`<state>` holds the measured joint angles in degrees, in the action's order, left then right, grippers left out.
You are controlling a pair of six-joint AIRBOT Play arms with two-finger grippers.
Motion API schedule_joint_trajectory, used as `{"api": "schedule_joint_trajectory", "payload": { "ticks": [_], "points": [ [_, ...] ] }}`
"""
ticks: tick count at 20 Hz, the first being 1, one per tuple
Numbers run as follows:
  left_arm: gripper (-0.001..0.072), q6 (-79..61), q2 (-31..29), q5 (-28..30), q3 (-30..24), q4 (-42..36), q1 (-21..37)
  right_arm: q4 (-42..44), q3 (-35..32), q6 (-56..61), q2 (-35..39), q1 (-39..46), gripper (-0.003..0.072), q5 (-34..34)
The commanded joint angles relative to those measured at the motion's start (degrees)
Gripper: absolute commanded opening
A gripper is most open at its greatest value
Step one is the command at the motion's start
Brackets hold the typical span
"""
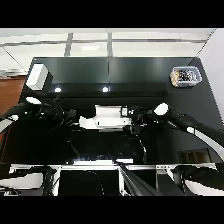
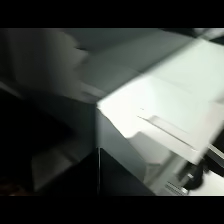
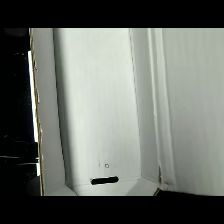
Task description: Fold the box and place the chain.
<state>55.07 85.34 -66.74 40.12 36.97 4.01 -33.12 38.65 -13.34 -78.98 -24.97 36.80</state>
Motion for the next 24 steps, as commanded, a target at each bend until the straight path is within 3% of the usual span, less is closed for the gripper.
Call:
{"api": "schedule_joint_trajectory", "payload": {
  "ticks": [1, 9, 14, 20, 21, 24],
  "points": [
    [0.0023, 4.96, 0.04, 3.72, 0.79, 4.83, 0.07, 0.0, 0.02, 0.02, -0.04, -0.02, 0.044, 0.02],
    [0.0025, 2.89, 0.07, 2.82, 0.57, 3.43, -6.56, 0.0, 0.02, 0.02, -0.04, -0.02, 0.044, 0.02],
    [0.0025, -9.77, 0.07, -0.11, 0.61, -7.04, -6.49, 0.0, 0.02, 0.02, -0.04, -0.02, 0.044, 0.02],
    [0.003, -10.08, 0.07, -1.27, 0.63, -7.96, -6.49, 0.0, 0.02, 0.02, -0.04, -0.02, 0.0439, 0.02],
    [0.0066, -10.1, 0.07, -1.2, 0.63, -7.93, -6.49, 0.0, 0.02, 0.02, -0.04, -0.02, 0.044, 0.02],
    [0.0423, -10.03, 0.07, -0.98, 0.63, -7.96, -6.47, 0.0, 0.02, 0.02, -0.04, -0.02, 0.044, 0.02]
  ]
}}
